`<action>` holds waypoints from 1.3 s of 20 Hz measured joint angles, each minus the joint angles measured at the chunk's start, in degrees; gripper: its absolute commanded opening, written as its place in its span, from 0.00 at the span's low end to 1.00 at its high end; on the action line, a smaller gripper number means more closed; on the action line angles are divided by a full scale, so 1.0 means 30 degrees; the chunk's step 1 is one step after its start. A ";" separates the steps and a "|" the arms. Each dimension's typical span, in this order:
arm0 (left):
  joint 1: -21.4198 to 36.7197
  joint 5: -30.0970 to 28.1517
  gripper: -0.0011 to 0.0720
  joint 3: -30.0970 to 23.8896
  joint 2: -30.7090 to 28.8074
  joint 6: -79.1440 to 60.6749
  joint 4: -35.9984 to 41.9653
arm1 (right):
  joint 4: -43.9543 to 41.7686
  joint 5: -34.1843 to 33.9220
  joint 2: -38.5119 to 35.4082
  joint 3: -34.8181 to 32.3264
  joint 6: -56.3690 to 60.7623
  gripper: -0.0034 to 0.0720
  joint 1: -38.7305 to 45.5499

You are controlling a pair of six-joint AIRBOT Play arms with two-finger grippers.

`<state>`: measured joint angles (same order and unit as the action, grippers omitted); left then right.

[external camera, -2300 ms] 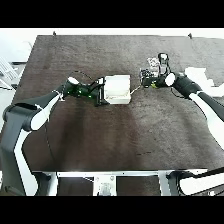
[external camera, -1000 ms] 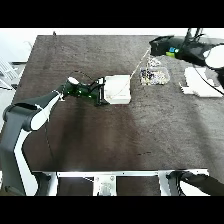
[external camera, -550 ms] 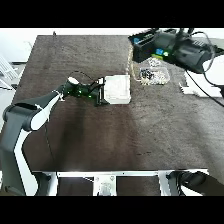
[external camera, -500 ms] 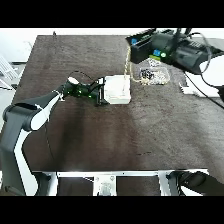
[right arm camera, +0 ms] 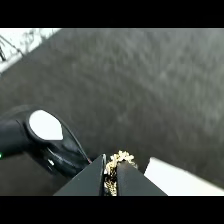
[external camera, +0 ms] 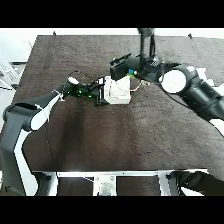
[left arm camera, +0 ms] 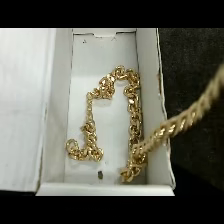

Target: Fold the box and place the chain.

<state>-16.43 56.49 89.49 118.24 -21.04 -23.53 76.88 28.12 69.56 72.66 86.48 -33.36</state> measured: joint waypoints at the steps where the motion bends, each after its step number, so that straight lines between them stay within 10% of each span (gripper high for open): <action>1: 0.0000 0.0000 0.86 0.0000 0.0000 0.0000 0.0007 | 0.0015 -0.0452 0.0357 -0.0510 0.0240 0.06 -0.0007; 11: 0.0000 0.0029 0.86 0.0000 0.0000 0.0000 0.0000 | -0.0087 -0.5202 0.5005 -0.3526 0.2463 0.05 0.1137; 26: 0.0000 0.0044 0.86 0.0000 0.0000 0.0000 0.0000 | 0.0962 -0.4743 0.1996 -0.2011 0.2783 0.05 0.1406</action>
<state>-16.43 56.62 89.49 118.24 -21.04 -23.53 79.77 13.89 75.55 66.63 94.83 -29.15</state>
